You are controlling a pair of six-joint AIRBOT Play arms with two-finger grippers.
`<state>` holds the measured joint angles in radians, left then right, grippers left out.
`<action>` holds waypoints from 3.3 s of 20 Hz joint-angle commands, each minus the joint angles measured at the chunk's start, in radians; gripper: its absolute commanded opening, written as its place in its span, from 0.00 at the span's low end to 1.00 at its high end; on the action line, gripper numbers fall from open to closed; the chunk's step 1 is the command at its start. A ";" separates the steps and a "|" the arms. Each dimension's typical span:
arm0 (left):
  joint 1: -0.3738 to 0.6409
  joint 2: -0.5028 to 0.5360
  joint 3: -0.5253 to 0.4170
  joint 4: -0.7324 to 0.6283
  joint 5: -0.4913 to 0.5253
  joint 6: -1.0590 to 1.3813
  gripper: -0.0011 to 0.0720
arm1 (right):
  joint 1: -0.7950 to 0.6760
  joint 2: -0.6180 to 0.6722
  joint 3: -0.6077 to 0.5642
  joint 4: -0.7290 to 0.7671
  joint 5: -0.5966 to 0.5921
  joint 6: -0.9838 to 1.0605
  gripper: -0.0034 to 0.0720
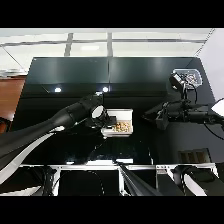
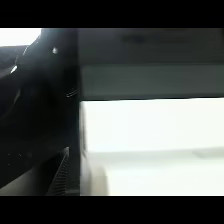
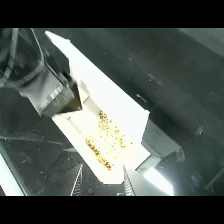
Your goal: Fold the box and place the chain.
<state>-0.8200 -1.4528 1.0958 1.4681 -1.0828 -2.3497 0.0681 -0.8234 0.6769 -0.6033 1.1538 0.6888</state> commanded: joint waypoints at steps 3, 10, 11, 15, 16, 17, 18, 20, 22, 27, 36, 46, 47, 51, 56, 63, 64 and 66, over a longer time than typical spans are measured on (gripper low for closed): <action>-0.008 0.193 -0.018 0.187 -0.083 0.068 0.63 | -0.002 0.001 0.000 -0.001 0.020 0.000 0.46; 0.217 0.748 -0.456 0.154 0.033 0.166 0.63 | -0.002 0.001 0.000 -0.063 -0.014 0.000 0.46; 0.304 0.811 -0.522 0.062 0.077 0.209 0.63 | -0.002 0.001 0.000 -0.079 -0.014 0.000 0.46; 0.630 0.886 -0.692 -0.614 0.261 0.916 0.63 | -0.002 0.001 0.000 -0.089 -0.015 0.001 0.46; 0.679 0.858 -0.692 -0.730 0.212 1.186 0.74 | -0.002 0.001 0.000 -0.090 -0.014 0.000 0.46; 0.704 0.827 -0.692 -0.779 0.169 1.375 0.91 | -0.002 0.001 0.000 -0.089 -0.014 0.001 0.46; 0.711 0.793 -0.692 -0.781 0.147 1.521 1.00 | -0.002 0.001 0.000 -0.089 -0.014 0.000 0.46; 0.702 0.743 -0.691 -0.775 0.132 1.779 1.00 | -0.002 0.001 0.000 -0.090 -0.014 0.000 0.46; 0.675 0.719 -0.691 -0.775 0.150 2.016 1.00 | -0.002 0.001 0.000 -0.089 -0.014 0.001 0.46; 0.641 0.610 -0.657 -0.761 0.164 2.271 1.00 | -0.002 0.001 0.000 -0.090 -0.014 0.015 0.46; 0.640 0.392 -0.564 -0.747 0.257 2.460 0.99 | -0.004 0.001 0.000 -0.122 -0.015 0.016 0.46; 0.491 0.186 -0.501 -0.930 0.214 2.586 0.99 | -0.004 0.001 0.000 -0.135 -0.081 0.027 0.46; 0.491 0.167 -0.488 -0.931 0.210 2.586 0.99 | -0.004 0.001 0.000 -0.135 -0.082 0.027 0.46; 0.445 0.122 -0.473 -0.943 0.216 2.598 0.99 | -0.004 0.001 0.000 -0.135 -0.085 0.026 0.46; 0.423 0.105 -0.467 -0.958 0.220 2.612 0.99 | -0.004 0.001 0.000 -0.135 -0.088 0.026 0.46; 0.422 0.101 -0.467 -1.032 0.233 2.616 0.99 | -0.004 0.000 0.000 -0.135 -0.107 0.026 0.46; 0.421 0.101 -0.467 -1.032 0.234 2.616 0.99 | -0.004 0.000 0.000 -0.135 -0.109 0.026 0.46; 0.404 0.101 -0.466 -1.012 0.240 2.615 0.99 | -0.003 0.000 0.000 -0.134 -0.110 0.026 0.46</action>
<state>-0.4042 -1.3514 0.6289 0.4484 -0.8486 0.2638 0.0650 -0.8238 0.6769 -0.7383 1.0489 0.7151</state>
